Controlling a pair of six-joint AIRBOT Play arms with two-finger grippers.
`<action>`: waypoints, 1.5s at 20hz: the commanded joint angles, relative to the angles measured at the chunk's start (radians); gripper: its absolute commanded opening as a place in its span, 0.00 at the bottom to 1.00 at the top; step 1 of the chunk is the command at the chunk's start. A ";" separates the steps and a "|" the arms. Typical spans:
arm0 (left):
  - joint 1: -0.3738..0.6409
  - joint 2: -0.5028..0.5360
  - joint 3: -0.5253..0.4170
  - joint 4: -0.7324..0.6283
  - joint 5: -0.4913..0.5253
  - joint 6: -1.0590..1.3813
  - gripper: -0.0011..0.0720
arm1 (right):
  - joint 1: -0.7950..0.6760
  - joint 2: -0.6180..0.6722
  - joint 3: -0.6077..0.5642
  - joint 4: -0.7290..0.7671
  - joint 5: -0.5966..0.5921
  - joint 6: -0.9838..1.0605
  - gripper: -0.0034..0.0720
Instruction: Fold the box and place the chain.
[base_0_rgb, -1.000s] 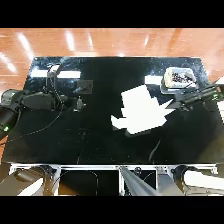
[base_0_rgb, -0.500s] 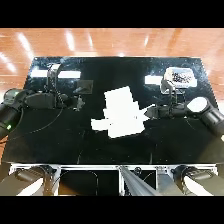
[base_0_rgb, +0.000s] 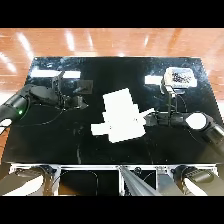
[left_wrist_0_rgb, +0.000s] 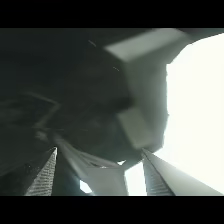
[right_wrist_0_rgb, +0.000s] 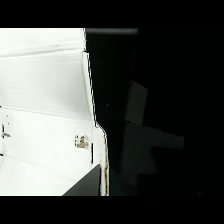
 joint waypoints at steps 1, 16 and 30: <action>0.020 -0.114 0.000 -0.212 0.085 0.235 0.83 | 0.006 0.048 -0.023 -0.018 0.034 0.053 0.09; -0.178 -0.407 0.196 -0.305 0.171 0.372 0.83 | 0.006 0.048 -0.023 -0.018 0.068 0.090 0.09; -0.210 -0.407 0.196 -0.353 0.327 0.678 0.41 | 0.006 0.048 -0.023 -0.016 0.087 0.100 0.09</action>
